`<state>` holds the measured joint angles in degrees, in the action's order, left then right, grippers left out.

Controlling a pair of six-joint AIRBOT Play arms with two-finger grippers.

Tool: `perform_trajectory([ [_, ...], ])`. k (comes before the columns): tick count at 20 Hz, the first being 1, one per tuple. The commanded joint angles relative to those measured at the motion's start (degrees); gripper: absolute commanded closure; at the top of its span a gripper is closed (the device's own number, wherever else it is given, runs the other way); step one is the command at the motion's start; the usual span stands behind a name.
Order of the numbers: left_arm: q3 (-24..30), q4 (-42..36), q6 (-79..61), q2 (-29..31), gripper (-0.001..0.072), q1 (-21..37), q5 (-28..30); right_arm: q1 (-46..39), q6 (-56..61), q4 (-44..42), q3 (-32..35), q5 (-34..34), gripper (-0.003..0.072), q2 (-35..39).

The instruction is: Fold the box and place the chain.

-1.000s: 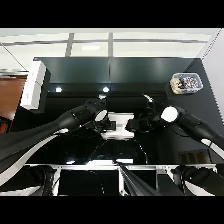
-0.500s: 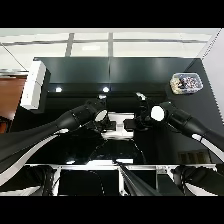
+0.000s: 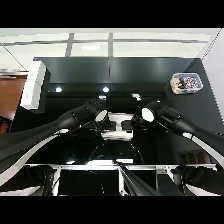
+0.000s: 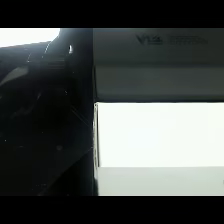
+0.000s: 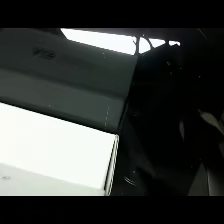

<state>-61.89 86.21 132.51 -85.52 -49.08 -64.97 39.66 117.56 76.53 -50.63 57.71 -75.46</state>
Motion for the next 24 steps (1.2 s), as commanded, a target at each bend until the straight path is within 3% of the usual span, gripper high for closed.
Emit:
perform_trajectory([
  [1,0.0,0.1,0.0,0.0,0.0682,0.0,0.0,0.9,3.4,1.6,-0.4,0.5,0.0379,-0.8],
  [17,0.0,0.1,0.0,0.0,0.0682,0.0,0.0,4.2,10.3,5.2,-2.8,2.7,0.0387,-5.5],
  [18,0.0,0.1,0.0,0.0,0.0682,0.0,0.0,4.4,10.3,5.7,-2.8,2.8,0.0502,-5.5],
  [21,0.0,0.1,0.0,0.0,0.0682,0.0,0.0,4.5,10.7,6.0,-3.1,2.9,0.0528,-5.5],
  [22,0.0,0.1,0.0,0.0,0.0682,0.0,0.0,4.5,10.7,6.1,-3.1,3.0,0.0571,-5.5],
  [23,0.0,0.1,0.0,0.0,0.0682,0.0,0.0,4.5,10.6,6.0,-3.2,3.0,0.0680,-5.5],
  [24,0.0,0.1,0.0,0.0,0.0682,0.0,0.0,4.5,10.7,6.0,-3.2,3.1,0.0674,-5.5],
])
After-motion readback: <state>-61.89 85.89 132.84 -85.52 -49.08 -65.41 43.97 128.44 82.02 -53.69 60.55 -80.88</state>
